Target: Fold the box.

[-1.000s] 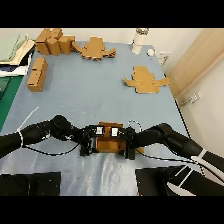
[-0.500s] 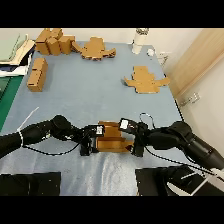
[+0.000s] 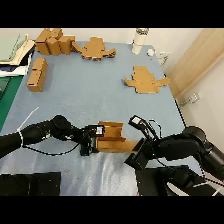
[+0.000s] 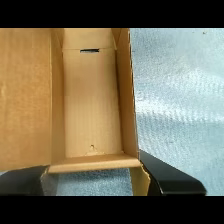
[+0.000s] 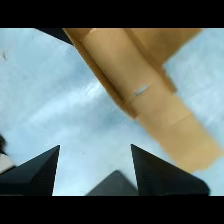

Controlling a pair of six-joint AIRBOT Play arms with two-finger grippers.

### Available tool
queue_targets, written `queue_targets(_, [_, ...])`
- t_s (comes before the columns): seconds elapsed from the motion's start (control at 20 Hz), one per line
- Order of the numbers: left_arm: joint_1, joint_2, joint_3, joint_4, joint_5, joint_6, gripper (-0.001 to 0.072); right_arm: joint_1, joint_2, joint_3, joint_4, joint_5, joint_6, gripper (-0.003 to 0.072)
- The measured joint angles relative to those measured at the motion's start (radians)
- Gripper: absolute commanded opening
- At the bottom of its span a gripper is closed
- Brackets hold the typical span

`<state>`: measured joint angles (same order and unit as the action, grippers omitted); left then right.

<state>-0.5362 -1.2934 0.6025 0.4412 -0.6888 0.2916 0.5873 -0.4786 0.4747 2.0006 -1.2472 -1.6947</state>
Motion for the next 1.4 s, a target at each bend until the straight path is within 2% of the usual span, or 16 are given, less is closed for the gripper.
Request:
queue_targets(0.2, [0.000, 0.000, 0.000, 0.000, 0.000, 0.000, 0.0527, 0.000, 0.007, 0.000, 0.027, 0.046, 0.266, 0.0710])
queue_targets(0.4, [0.000, 0.000, 0.000, 0.000, 0.001, 0.000, 0.0527, 0.000, 0.009, 0.000, 0.037, 0.149, 0.388, 0.0710])
queue_targets(0.55, [0.004, 0.000, 0.000, 0.000, 0.013, -0.003, 0.0527, 0.000, 0.009, 0.000, 0.040, 0.196, 0.422, 0.0710])
queue_targets(0.85, [0.007, 0.000, 0.008, 0.000, 0.106, -0.043, 0.0527, 0.000, 0.003, 0.000, 0.038, 0.259, 0.443, 0.0710])
queue_targets(1.2, [0.007, 0.000, 0.013, 0.001, 0.127, -0.054, 0.0527, 0.000, -0.041, 0.000, 0.031, 0.299, 0.448, 0.0693])
queue_targets(1.25, [0.008, -0.002, 0.014, 0.000, 0.125, -0.055, 0.0527, 0.000, -0.053, 0.000, 0.031, 0.312, 0.449, 0.0572])
queue_targets(1.3, [0.008, -0.004, 0.014, 0.000, 0.120, -0.056, 0.0527, 0.000, -0.065, 0.000, 0.032, 0.323, 0.455, 0.0405])
queue_targets(1.35, [0.009, -0.006, 0.014, 0.000, 0.114, -0.055, 0.0527, 0.000, -0.079, 0.000, 0.034, 0.332, 0.471, 0.0355])
queue_targets(1.4, [0.009, -0.008, 0.014, 0.000, 0.106, -0.054, 0.0527, 0.000, -0.090, 0.000, 0.036, 0.338, 0.485, 0.0344])
